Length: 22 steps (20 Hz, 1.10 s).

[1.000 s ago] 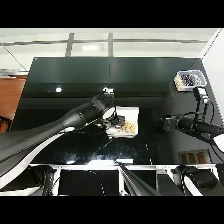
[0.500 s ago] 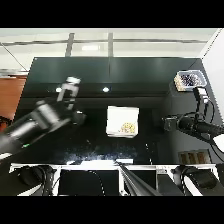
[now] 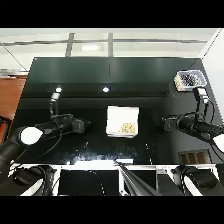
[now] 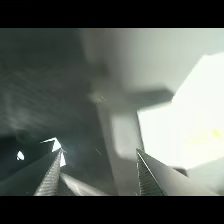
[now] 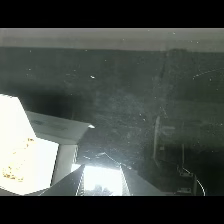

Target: Fold the box and place the chain.

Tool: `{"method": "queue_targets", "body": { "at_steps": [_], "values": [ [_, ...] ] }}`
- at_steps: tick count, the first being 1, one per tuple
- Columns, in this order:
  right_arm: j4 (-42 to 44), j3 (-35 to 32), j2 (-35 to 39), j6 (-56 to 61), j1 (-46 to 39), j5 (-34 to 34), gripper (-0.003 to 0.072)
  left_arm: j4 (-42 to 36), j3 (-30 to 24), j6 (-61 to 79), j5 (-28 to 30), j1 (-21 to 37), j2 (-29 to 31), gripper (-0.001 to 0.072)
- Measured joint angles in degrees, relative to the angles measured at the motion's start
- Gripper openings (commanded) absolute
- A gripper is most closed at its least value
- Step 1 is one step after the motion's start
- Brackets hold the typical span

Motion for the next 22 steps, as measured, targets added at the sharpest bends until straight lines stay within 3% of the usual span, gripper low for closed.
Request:
{"method": "queue_targets", "body": {
  "at_steps": [3, 8, 9, 10, 17, 22],
  "values": [
    [-0.02, 0.00, 0.00, 0.02, 0.00, 0.07, 0.0260, -11.56, 2.86, 16.57, -9.70, 2.23, -9.33, 0.0541],
    [-0.04, 0.00, 0.00, 0.09, 0.00, 1.60, 0.0260, -17.55, 13.40, 34.05, -27.21, 7.13, -24.02, 0.0548],
    [-0.09, 0.00, 0.00, 0.17, 0.00, 1.92, 0.0260, -17.22, 15.37, 38.18, -29.46, 7.58, -25.97, 0.0708],
    [-0.09, 0.00, 0.00, 0.24, 0.00, 2.14, 0.0260, -16.87, 16.87, 42.27, -30.84, 7.87, -27.28, 0.0720],
    [-0.31, 0.00, 0.00, 0.24, 0.00, 2.75, 0.0261, -7.52, 21.75, 67.73, -33.92, 8.35, -30.75, 0.0720],
    [-1.60, 0.00, 0.00, 0.22, 0.00, 2.64, 0.0260, -8.68, 22.34, 83.89, -28.63, 8.31, -33.62, 0.0715]
  ]
}}
